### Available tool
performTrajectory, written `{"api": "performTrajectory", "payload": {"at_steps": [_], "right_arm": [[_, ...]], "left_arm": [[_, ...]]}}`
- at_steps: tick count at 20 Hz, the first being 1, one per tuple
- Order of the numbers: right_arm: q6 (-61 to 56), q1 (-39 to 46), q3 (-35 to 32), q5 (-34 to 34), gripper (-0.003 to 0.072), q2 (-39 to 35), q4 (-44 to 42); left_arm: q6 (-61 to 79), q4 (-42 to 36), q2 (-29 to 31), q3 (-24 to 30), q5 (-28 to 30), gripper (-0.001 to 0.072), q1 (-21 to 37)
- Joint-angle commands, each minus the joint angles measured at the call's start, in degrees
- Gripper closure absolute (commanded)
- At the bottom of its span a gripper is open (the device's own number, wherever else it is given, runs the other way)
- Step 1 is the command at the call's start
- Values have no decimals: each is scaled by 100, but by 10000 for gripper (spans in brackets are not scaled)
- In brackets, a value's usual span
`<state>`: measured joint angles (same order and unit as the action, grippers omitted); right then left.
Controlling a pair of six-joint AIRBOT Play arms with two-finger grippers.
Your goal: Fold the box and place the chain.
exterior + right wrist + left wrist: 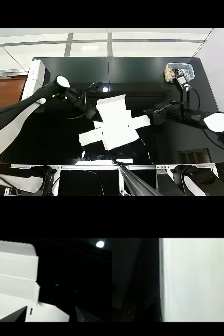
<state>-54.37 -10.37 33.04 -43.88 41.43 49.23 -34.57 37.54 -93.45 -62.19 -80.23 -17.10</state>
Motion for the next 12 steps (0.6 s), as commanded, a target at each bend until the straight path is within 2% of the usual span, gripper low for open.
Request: {"api": "performTrajectory", "payload": {"at_steps": [1,5,8,10,12], "right_arm": [[1115,107,328,-234,-19,90,841],[2203,44,-17,-243,-18,361,824],[2588,-350,-291,-245,-18,415,822],[2935,-704,-466,-245,-18,415,826],[3047,-1027,-621,-243,-18,415,831]], "left_arm": [[2009,-293,667,868,1139,684,-212],[3836,-151,662,841,1945,684,-437],[4081,400,654,752,2612,683,-671],[4079,748,656,730,2675,682,-802],[4074,734,656,730,2660,682,-833]]}}
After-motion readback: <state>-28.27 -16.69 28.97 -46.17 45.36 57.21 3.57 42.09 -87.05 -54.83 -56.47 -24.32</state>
